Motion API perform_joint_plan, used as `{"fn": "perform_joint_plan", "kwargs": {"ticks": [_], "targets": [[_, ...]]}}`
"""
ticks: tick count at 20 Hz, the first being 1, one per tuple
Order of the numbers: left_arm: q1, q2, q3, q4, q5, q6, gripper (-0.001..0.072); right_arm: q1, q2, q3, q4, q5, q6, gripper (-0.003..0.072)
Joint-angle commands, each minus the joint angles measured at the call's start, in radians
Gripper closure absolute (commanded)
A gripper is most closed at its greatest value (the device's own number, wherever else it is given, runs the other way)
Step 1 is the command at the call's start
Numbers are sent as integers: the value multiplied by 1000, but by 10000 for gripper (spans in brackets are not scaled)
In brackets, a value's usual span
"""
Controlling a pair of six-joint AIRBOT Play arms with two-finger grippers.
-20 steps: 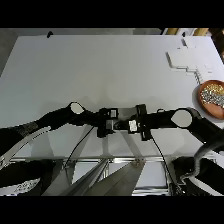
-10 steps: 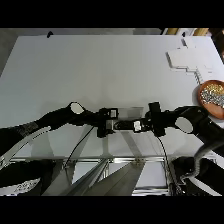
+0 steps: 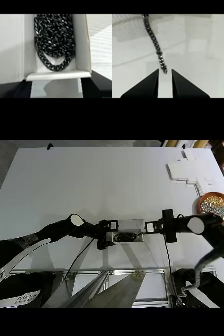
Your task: Fold the box and place the chain.
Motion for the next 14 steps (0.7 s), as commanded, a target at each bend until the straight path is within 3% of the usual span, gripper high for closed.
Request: {"fn": "perform_joint_plan", "kwargs": {"ticks": [1, 7, 14], "targets": [[0, 1, 0, 0, 0, 0, 376, -100, -50, 0, 161, 10, -168, 510], [0, 1, 0, 0, 0, 0, 376, -100, -219, 0, 172, -14, -196, 516], [0, 1, 0, 0, 0, 0, 376, -100, -245, 0, 172, -87, -197, 521]]}}
